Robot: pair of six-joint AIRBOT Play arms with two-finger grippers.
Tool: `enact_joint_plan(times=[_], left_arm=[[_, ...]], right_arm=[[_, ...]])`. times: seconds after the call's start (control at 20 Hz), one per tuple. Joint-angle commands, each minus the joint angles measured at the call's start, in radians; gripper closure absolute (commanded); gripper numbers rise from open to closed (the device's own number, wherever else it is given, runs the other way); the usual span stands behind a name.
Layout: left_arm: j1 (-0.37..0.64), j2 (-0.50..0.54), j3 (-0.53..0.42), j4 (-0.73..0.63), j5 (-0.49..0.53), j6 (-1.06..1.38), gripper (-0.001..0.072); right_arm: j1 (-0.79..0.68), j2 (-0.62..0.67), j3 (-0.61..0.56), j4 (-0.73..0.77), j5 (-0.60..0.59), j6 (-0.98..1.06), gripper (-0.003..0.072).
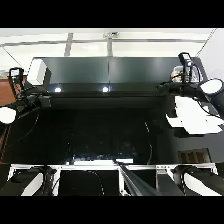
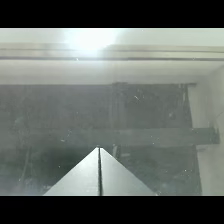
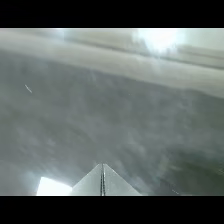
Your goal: Fold the box and place the chain.
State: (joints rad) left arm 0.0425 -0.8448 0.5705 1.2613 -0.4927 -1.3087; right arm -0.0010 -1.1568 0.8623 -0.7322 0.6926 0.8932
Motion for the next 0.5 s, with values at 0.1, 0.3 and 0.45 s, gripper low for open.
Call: enact_joint_plan(times=[0.1,0.3,0.45], left_arm=[[-0.006,-0.052,0.000,-0.044,-0.026,-0.003,-0.0011],[-0.007,-0.077,0.002,-0.039,-0.123,-0.003,-0.0002],[-0.007,-0.076,0.010,-0.004,-0.238,-0.003,-0.0001]], right_arm=[[0.001,-0.001,-0.001,0.180,-0.015,0.002,0.0043],[-0.036,-0.001,0.009,0.088,0.073,0.069,-0.0019],[-0.205,-0.001,0.038,-0.226,0.140,0.253,-0.0019]])
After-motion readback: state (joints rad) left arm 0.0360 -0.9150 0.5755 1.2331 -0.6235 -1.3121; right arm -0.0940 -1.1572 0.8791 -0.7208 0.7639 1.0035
